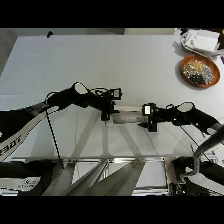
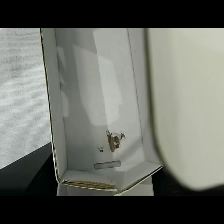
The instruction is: Fold the box and place the chain.
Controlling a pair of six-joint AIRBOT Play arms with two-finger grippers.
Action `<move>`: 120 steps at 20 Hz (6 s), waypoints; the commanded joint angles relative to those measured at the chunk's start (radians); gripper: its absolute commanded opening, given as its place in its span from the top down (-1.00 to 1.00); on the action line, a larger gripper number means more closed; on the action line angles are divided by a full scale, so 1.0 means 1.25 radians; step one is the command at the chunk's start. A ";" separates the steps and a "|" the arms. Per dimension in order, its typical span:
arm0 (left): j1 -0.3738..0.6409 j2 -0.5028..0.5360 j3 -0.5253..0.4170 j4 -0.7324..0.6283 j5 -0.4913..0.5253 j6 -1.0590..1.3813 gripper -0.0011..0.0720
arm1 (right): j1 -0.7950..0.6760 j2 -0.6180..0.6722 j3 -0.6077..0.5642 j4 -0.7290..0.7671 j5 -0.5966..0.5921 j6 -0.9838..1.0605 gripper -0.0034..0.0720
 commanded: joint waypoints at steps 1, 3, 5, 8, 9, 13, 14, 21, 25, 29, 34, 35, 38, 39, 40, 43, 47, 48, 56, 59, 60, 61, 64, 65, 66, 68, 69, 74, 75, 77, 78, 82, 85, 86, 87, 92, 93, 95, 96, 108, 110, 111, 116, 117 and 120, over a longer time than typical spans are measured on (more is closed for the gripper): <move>0.000 -0.001 0.000 -0.003 0.000 0.000 0.94 | 0.000 0.000 -0.001 0.000 0.001 0.000 -0.18; 0.000 -0.001 0.000 -0.004 -0.005 0.000 0.94 | 0.000 0.000 -0.001 0.000 0.001 0.000 -0.18; 0.000 -0.001 0.000 -0.004 -0.006 0.000 0.94 | 0.000 0.000 -0.001 0.000 0.001 0.000 -0.18; 0.003 0.000 0.000 -0.004 -0.006 0.000 0.06 | 0.000 0.000 -0.001 0.000 0.001 0.000 -0.18; 0.006 0.000 0.000 -0.004 -0.006 -0.001 -0.43 | 0.000 0.000 -0.001 0.000 0.001 0.000 -0.18; 0.040 0.006 0.000 0.010 -0.030 -0.027 -0.93 | 0.000 0.000 -0.001 0.000 0.001 0.000 -0.18; 0.054 0.015 0.000 0.020 -0.042 -0.027 -0.93 | 0.000 0.000 -0.001 0.000 0.001 0.000 -0.18; 0.164 0.150 0.000 0.167 -0.169 -0.124 -0.84 | 0.000 0.000 -0.001 0.000 0.001 0.000 -0.18; 0.164 0.259 0.000 0.234 -0.292 -0.170 0.48 | 0.000 0.000 -0.001 0.000 0.001 0.000 -0.18; 0.079 0.320 0.000 0.229 -0.383 -0.224 0.97 | 0.000 0.000 -0.001 0.000 0.001 0.000 -0.18; -0.079 0.292 0.000 0.135 -0.294 -0.290 0.96 | 0.000 0.000 -0.001 0.000 0.001 0.000 -0.18; -0.107 0.277 0.000 0.116 -0.254 -0.290 0.96 | 0.000 0.000 -0.001 0.000 0.001 0.000 -0.18; -0.154 0.228 0.000 0.119 -0.111 -0.297 0.97 | 0.000 0.000 -0.001 0.000 0.001 0.000 -0.18; -0.154 0.214 0.000 0.119 -0.052 -0.315 0.97 | 0.000 0.000 -0.001 0.000 0.001 0.000 -0.18; -0.151 0.204 0.000 0.119 0.013 -0.345 0.97 | 0.000 0.000 -0.001 0.000 0.001 0.000 -0.18; -0.128 0.186 0.000 0.119 0.224 -0.472 0.97 | 0.000 0.000 -0.001 0.000 0.001 0.000 -0.18; -0.111 0.158 0.000 0.124 0.329 -0.560 0.97 | 0.000 0.000 -0.001 0.000 0.001 0.000 -0.18; -0.111 0.146 0.000 0.124 0.325 -0.563 0.97 | 0.000 0.000 -0.001 0.000 0.001 0.000 -0.18; -0.114 0.049 0.000 0.121 0.299 -0.565 0.97 | 0.000 0.000 -0.001 0.000 0.001 0.000 -0.18; -0.113 0.068 0.000 0.122 0.291 -0.554 0.95 | 0.000 0.000 -0.001 0.000 0.001 0.000 -0.18; -0.109 0.085 0.000 0.123 0.288 -0.540 0.95 | 0.000 0.000 -0.001 0.000 0.001 0.000 -0.18; -0.106 0.106 0.000 0.125 0.285 -0.526 0.95 | 0.000 0.000 -0.001 0.000 0.001 0.000 -0.18; -0.077 0.188 0.000 0.180 0.236 -0.501 0.95 | 0.000 0.000 -0.001 0.000 0.001 0.000 -0.18; -0.064 0.216 0.000 0.218 0.210 -0.500 0.97 | 0.000 0.000 -0.001 0.000 0.001 0.000 -0.18; -0.050 0.246 0.000 0.261 0.182 -0.501 0.97 | 0.000 0.000 -0.001 0.000 0.001 0.000 -0.18; -0.021 0.300 0.000 0.333 0.123 -0.501 0.97 | 0.000 0.000 -0.001 0.000 0.001 0.000 -0.18; -0.007 0.321 0.000 0.358 0.090 -0.501 0.97 | 0.000 0.000 -0.001 0.000 0.001 0.000 -0.18; 0.022 0.347 -0.020 0.368 -0.026 -0.432 0.97 | 0.000 0.000 -0.001 0.000 0.001 0.000 -0.18; 0.022 0.346 -0.040 0.329 -0.024 -0.379 0.97 | 0.000 0.000 -0.001 0.000 0.001 0.000 -0.18; 0.013 0.333 -0.098 0.213 -0.025 -0.228 0.96 | 0.000 0.000 -0.001 0.000 0.001 0.000 -0.18; 0.006 0.324 -0.129 0.157 -0.024 -0.152 0.96 | 0.000 0.000 -0.001 0.000 0.001 0.000 -0.18; -0.005 0.294 -0.228 -0.027 0.020 0.042 0.95 | 0.000 0.000 -0.001 0.000 0.001 0.000 -0.18; -0.005 0.278 -0.244 -0.057 0.070 0.057 0.95 | 0.000 0.000 -0.001 0.000 0.001 0.000 -0.18; -0.005 0.269 -0.244 -0.057 0.082 0.057 0.95 | 0.000 0.000 -0.001 0.000 0.001 0.000 -0.18; -0.005 0.258 -0.244 -0.056 0.089 0.057 0.95 | 0.000 0.000 -0.001 0.000 0.001 0.000 -0.18; -0.005 0.223 -0.244 0.010 0.083 0.022 0.95 | 0.000 0.000 -0.001 0.000 0.001 0.000 -0.18; -0.005 0.223 -0.244 0.023 0.084 0.017 0.95 | 0.000 0.000 -0.001 0.000 0.001 0.000 -0.18; -0.002 0.223 -0.247 0.058 0.084 0.012 0.94 | 0.000 0.000 -0.001 0.000 0.001 0.000 -0.18; -0.002 0.223 -0.251 0.078 0.085 0.012 0.94 | 0.000 0.000 -0.001 0.000 0.001 0.000 -0.18; -0.002 0.226 -0.303 0.091 0.200 0.022 0.49 | 0.000 0.000 -0.001 0.000 0.001 0.000 -0.18; -0.003 0.233 -0.303 0.060 0.204 0.022 0.50 | 0.000 0.000 -0.001 0.000 0.001 0.000 -0.18; -0.003 0.239 -0.303 0.050 0.205 0.022 0.50 | 0.000 0.000 -0.001 0.000 0.001 0.000 -0.18; -0.005 0.255 -0.303 0.050 0.234 0.022 0.49 | 0.000 0.000 -0.001 0.000 0.002 0.000 -0.18; -0.009 0.255 -0.303 0.050 0.233 0.022 0.44 | 0.000 0.000 -0.001 0.000 0.001 0.000 -0.18; -0.032 0.255 -0.303 0.050 0.237 0.052 0.00 | 0.000 0.000 -0.001 0.000 0.002 0.000 -0.18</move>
